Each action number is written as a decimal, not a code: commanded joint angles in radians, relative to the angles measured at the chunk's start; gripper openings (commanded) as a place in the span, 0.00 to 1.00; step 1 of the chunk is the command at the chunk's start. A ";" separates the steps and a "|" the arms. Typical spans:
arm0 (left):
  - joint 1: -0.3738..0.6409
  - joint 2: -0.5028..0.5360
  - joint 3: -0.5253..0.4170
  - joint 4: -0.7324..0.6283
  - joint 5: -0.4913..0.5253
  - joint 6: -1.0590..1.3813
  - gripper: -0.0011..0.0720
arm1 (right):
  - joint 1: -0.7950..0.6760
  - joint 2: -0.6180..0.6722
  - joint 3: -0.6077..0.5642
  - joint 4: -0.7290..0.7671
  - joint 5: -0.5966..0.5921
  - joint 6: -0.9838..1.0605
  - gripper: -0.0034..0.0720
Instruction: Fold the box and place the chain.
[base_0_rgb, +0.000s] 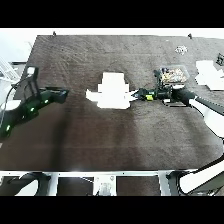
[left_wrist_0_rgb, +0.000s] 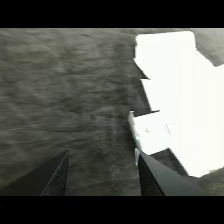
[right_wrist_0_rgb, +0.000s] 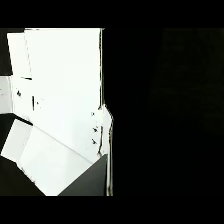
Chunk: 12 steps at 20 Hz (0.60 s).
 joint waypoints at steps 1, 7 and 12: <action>0.001 -0.246 0.187 0.063 -0.241 -0.118 0.70 | 0.000 0.000 0.001 0.000 0.002 0.000 0.05; 0.001 -0.279 0.265 0.224 -0.353 -0.295 0.69 | 0.003 0.000 0.002 -0.001 0.004 -0.001 0.05; 0.001 -0.504 0.620 0.527 -0.571 -0.529 0.69 | 0.004 0.000 0.010 -0.005 0.004 -0.001 0.05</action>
